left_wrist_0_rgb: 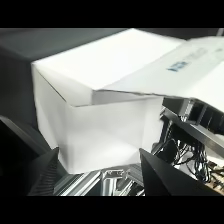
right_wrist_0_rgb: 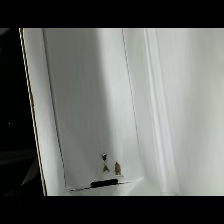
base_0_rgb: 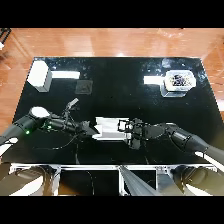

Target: Fold the box and place the chain.

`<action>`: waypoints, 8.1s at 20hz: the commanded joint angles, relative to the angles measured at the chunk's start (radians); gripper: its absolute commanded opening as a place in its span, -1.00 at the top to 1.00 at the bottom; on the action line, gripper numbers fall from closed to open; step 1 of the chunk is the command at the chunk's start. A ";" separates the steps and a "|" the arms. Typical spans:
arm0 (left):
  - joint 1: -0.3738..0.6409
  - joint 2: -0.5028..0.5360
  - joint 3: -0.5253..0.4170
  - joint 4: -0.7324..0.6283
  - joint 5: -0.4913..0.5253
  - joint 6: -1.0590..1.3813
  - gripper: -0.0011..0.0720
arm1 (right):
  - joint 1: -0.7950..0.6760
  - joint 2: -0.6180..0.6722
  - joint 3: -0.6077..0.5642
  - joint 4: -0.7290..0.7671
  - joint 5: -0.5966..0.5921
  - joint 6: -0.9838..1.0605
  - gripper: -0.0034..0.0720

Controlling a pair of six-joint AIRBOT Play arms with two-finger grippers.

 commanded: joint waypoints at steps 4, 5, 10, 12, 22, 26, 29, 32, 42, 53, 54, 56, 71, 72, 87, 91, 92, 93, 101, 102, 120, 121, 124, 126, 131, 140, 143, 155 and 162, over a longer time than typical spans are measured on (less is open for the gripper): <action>-0.051 0.000 0.001 -0.008 0.044 -0.037 -0.70 | 0.000 -0.001 0.000 0.000 0.000 0.000 0.74; -0.051 0.000 0.002 -0.008 0.050 -0.037 -0.70 | 0.000 -0.001 0.000 0.000 0.000 0.000 0.74; -0.051 0.000 0.002 -0.001 0.085 -0.051 -0.70 | 0.000 -0.001 0.000 0.000 0.000 0.000 0.74; -0.053 0.000 0.002 -0.001 0.105 -0.063 -0.70 | 0.000 -0.001 0.000 0.000 0.000 0.000 0.74; -0.208 0.000 0.003 0.095 0.288 -0.201 -0.70 | 0.000 -0.001 0.000 0.000 0.000 0.000 0.74; -0.233 0.000 0.003 0.098 0.356 -0.242 -0.70 | 0.000 -0.001 0.000 0.000 0.000 0.000 0.74; -0.240 0.000 0.003 0.104 0.372 -0.252 -0.70 | 0.000 -0.001 0.000 0.000 0.000 0.000 0.74; -0.253 0.000 0.023 0.222 0.367 -0.346 -0.70 | 0.000 -0.001 0.000 0.000 0.000 0.000 0.74; -0.539 0.000 0.205 0.891 0.334 -0.943 -0.24 | 0.000 -0.001 0.000 0.000 0.000 0.000 0.74; -0.545 -0.014 0.209 0.904 0.263 -1.110 -0.24 | 0.000 -0.001 0.000 0.000 0.000 0.000 0.74; -0.546 -0.024 0.216 0.903 0.250 -1.115 -0.24 | 0.000 -0.001 0.000 0.000 0.000 0.000 0.74; -0.546 -0.055 0.251 0.908 0.205 -1.118 -0.24 | 0.000 -0.001 0.000 0.000 0.000 0.000 0.74; -0.583 -0.174 0.381 0.996 0.067 -1.156 0.19 | 0.000 -0.001 0.000 0.000 -0.004 0.000 0.74; -0.589 -0.177 0.381 1.011 0.067 -1.168 0.25 | 0.000 -0.001 0.000 0.000 -0.004 0.000 0.74; -0.603 -0.251 0.433 1.009 0.077 -1.181 0.28 | 0.000 -0.001 0.000 0.000 -0.004 0.000 0.74; -0.604 -0.251 0.433 1.010 0.051 -1.181 0.28 | 0.000 -0.001 0.000 0.000 -0.004 0.000 0.74; -0.604 -0.251 0.433 1.010 0.051 -1.182 0.28 | 0.000 -0.001 0.000 0.000 -0.004 0.000 0.74; -0.604 -0.251 0.433 1.009 0.051 -1.184 0.28 | 0.000 -0.001 0.000 0.000 -0.004 0.000 0.74; -0.608 -0.251 0.433 1.009 0.069 -1.187 0.68 | 0.000 -0.001 0.000 0.000 -0.004 0.000 0.74; -0.611 -0.251 0.433 1.009 0.068 -1.187 0.78 | 0.000 -0.001 0.000 0.000 -0.004 0.000 0.74; -0.610 -0.242 0.473 1.018 0.047 -1.189 -0.62 | 0.000 -0.001 0.000 0.000 -0.008 0.000 0.74; -0.610 -0.241 0.474 1.041 0.023 -1.195 -0.62 | 0.000 -0.001 0.000 0.000 -0.008 0.000 0.74; -0.610 -0.241 0.474 1.099 -0.029 -1.246 -0.62 | 0.000 -0.001 0.000 0.000 -0.008 0.000 0.74; -0.612 -0.241 0.473 1.093 -0.011 -1.245 -0.58 | 0.000 -0.001 0.000 0.000 -0.008 0.000 0.74; -0.612 -0.256 0.473 1.080 0.016 -1.245 -0.37 | 0.000 -0.001 0.000 0.000 -0.007 0.000 0.74; -0.633 -0.269 0.473 1.061 0.060 -1.240 0.38 | 0.000 -0.001 0.000 0.000 -0.007 0.000 0.74; -0.642 -0.287 0.473 1.061 0.053 -1.229 0.91 | 0.000 -0.001 0.000 0.001 -0.007 0.011 0.41; -0.591 -0.213 0.474 1.121 -0.024 -1.210 0.92 | -0.040 0.196 0.000 -0.165 -0.093 0.094 -0.97; -0.573 -0.206 0.430 1.106 0.031 -1.182 0.92 | -0.037 0.193 0.000 -0.175 -0.114 0.071 -0.95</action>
